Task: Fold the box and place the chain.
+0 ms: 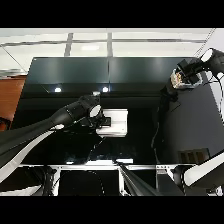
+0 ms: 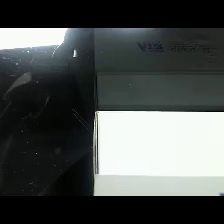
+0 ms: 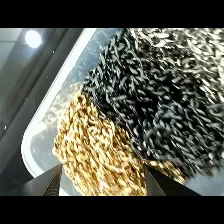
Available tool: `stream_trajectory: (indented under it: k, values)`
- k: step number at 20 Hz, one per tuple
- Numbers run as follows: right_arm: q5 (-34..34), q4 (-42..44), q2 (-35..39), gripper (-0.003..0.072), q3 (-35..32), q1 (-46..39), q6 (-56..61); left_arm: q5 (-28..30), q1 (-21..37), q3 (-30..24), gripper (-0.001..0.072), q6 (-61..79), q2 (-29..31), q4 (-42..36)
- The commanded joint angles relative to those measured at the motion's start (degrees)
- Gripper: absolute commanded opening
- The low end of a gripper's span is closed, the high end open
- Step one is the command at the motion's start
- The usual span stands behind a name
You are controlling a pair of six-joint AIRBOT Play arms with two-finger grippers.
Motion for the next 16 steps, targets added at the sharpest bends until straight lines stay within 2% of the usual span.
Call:
stream_trajectory:
  k: [1,2,3,4,5,10,16]
  values:
    - [-1.66,2.69,-1.73,0.0562,0.28,-0.02,-0.13,-0.02,0.0,-0.02,0.0026,0.02,-0.02,-0.13]
    - [-1.57,3.28,-2.1,0.0476,0.28,-0.02,-1.14,-0.02,0.0,-0.02,0.0027,0.02,-0.02,-0.13]
    - [-1.38,3.87,-2.21,0.0326,0.28,0.02,-2.32,-0.04,0.0,-0.02,0.0026,0.0,-0.02,-0.13]
    - [-1.01,4.7,-2.05,0.0102,0.31,0.02,-4.61,-0.02,0.0,-0.02,0.0026,0.02,-0.02,-0.13]
    - [-0.26,5.29,-1.66,0.0013,0.5,-0.26,-7.19,-0.02,0.0,-0.02,0.0027,0.0,-0.02,-0.13]
    - [9.16,5.79,3.17,0.001,6.32,-2.1,-22.29,0.22,0.0,-0.02,0.0026,0.0,-0.02,-0.13]
    - [15.34,8.59,20.7,0.001,7.39,-2.4,-36.61,0.2,0.0,-0.02,0.0026,0.0,-0.02,-0.13]
